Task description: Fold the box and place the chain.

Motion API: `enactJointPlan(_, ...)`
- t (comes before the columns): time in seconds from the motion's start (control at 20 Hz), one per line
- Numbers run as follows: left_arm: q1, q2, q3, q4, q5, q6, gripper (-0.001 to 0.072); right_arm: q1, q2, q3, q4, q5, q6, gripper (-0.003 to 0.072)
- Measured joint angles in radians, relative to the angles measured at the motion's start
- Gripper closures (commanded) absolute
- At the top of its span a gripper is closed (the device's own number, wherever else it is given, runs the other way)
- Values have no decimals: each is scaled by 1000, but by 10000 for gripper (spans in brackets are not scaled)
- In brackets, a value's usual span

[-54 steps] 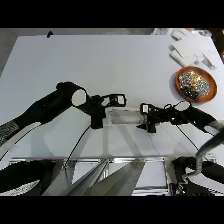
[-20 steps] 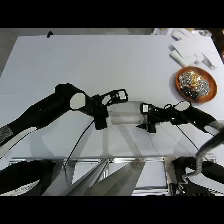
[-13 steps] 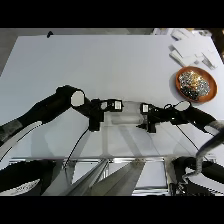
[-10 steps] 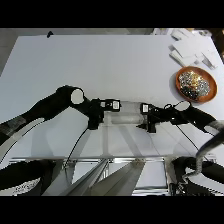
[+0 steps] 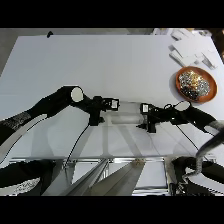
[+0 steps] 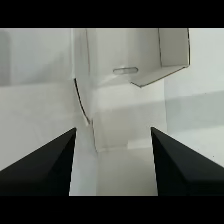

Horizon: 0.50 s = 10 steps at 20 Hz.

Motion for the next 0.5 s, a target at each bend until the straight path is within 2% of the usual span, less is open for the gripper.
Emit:
enactJointPlan(0.15, -19, -5, 0, -33, 14, 18, 252, 0, 0, 0, 0, 0, 0, 251)
enactJointPlan(0.2, -24, -8, 0, -45, 15, 21, 333, 0, 0, 0, 0, 0, 0, 251)
enactJointPlan(0.25, -29, -13, 0, -56, 15, 21, 366, 0, 0, 0, 0, 0, 0, 251)
enactJointPlan(0.5, -50, -50, 0, -95, 2, 2, 408, 0, 0, 0, 0, 0, 0, 251)
